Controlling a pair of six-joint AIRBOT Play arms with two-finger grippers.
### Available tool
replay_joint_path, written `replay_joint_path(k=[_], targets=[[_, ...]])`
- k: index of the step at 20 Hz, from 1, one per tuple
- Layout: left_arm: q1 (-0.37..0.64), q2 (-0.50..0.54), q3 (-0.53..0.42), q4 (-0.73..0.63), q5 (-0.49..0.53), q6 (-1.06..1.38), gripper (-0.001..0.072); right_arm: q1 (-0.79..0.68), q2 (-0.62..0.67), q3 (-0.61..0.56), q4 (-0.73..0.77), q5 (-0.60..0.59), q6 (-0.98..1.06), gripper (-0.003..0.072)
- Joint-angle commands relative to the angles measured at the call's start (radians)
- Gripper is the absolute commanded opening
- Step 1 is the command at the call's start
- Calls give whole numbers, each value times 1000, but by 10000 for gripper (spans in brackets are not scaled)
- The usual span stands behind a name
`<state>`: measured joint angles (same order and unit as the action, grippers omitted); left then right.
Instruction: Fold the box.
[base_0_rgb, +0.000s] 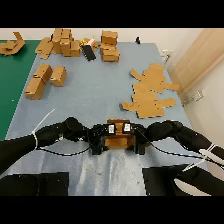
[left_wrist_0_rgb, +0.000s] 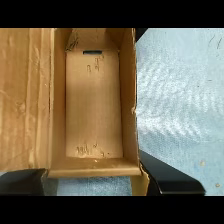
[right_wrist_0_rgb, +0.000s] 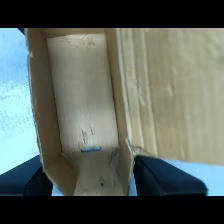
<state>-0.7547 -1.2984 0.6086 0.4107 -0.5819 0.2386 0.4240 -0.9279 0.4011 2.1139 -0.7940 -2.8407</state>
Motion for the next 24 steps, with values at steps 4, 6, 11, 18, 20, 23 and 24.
replay_joint_path(k=[4, 6, 11, 18, 20, 23, 24], targets=[[0, 0, 1, 1, -2, 0, 416, 0, 70, 1, -85, -13, 130, 704], [0, 0, 1, 1, -2, 0, 416, 0, 95, 1, -88, -47, 130, 704], [1, 0, 1, 4, -2, 0, 416, 0, 154, 1, -166, -139, 219, 703], [2, 40, 1, 177, -3, -165, 417, 0, 275, 1, -227, -169, 289, 703], [2, 51, 1, 208, -8, -210, 417, 0, 299, 1, -230, -169, 295, 703], [2, 63, 1, 222, -31, -233, 417, 0, 311, 1, -230, -169, 295, 703], [2, 64, 1, 222, -42, -233, 416, 0, 312, 1, -229, -169, 295, 703]])
